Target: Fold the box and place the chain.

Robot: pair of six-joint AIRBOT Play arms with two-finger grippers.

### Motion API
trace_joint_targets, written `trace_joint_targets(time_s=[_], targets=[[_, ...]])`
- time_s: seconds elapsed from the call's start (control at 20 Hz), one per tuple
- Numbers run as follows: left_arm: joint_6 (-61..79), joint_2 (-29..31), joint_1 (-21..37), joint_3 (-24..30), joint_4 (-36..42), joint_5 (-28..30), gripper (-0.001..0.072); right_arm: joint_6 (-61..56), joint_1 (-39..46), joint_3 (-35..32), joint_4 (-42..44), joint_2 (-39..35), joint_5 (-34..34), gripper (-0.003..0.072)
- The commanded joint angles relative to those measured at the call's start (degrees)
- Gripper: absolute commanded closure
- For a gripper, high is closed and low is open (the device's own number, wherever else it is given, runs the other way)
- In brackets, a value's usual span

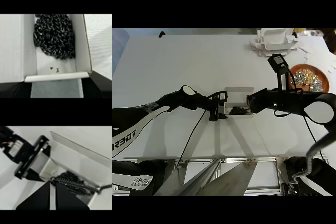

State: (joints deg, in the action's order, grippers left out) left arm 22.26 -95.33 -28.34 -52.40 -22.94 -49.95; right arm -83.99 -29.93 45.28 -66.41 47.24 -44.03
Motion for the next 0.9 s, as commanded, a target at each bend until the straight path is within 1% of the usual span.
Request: trace_joint_targets(time_s=[0.0,0.15,0.25,0.65,0.7,0.75,0.8,0.85], targets=[[0.0,0.0,0.0,0.0,0.0,0.0,0.0697,0.0,-1.8,0.0,3.4,0.0,1.2,0.0668],[0.0,0.0,0.0,0.0,0.0,0.0,0.0697,0.0,-1.8,0.0,3.4,1.3,1.6,0.0668],[0.0,0.0,0.0,0.0,0.0,0.0,0.0697,0.1,-1.8,-0.5,3.3,3.5,1.8,0.0668],[0.0,0.0,0.0,0.0,0.0,0.0,0.0697,0.9,-1.8,-1.4,1.6,17.1,1.6,0.0666],[0.0,0.0,0.0,0.0,0.0,0.0,0.0697,2.3,-1.8,-1.4,1.6,18.3,1.6,0.0645],[0.0,0.0,0.0,0.0,0.0,0.0,0.0696,3.5,-1.8,-1.4,1.6,19.1,1.6,0.0536],[0.0,0.0,0.0,0.0,0.0,0.0,0.0697,3.9,-1.7,-1.3,1.6,19.3,1.7,0.0401],[0.0,0.0,0.0,0.0,0.0,0.0,0.0697,5.1,-1.4,-1.2,1.7,18.9,1.7,0.0366]])
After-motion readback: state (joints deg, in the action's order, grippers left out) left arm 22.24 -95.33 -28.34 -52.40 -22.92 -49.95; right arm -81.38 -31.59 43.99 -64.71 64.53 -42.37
